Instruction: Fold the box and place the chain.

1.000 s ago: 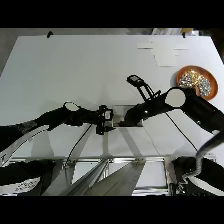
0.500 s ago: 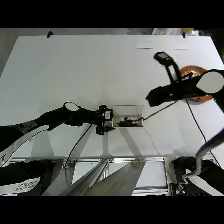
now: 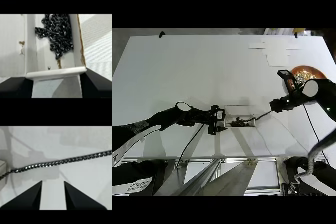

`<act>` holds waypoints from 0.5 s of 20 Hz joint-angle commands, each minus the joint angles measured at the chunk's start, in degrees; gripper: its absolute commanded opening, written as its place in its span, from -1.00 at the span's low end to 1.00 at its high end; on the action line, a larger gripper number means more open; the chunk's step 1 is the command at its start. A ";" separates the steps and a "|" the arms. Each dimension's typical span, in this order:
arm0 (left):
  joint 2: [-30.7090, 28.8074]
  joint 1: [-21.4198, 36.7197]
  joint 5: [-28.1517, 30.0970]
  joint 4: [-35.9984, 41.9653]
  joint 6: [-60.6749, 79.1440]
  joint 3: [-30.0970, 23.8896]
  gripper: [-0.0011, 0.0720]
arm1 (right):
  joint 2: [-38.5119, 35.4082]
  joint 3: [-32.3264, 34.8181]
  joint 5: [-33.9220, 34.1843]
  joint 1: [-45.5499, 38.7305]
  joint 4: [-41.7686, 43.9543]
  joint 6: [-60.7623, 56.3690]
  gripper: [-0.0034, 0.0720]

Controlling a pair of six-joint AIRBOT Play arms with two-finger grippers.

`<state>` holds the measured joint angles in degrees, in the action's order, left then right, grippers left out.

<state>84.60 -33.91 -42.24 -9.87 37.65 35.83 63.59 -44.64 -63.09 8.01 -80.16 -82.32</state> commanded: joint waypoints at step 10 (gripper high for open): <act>-0.04 0.00 0.02 -0.02 0.02 0.00 -0.78 | 4.96 4.44 7.98 -0.22 0.68 -1.31 0.03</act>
<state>84.60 -33.91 -42.22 -9.87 37.65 35.83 67.31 -40.40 -56.66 7.84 -80.20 -82.81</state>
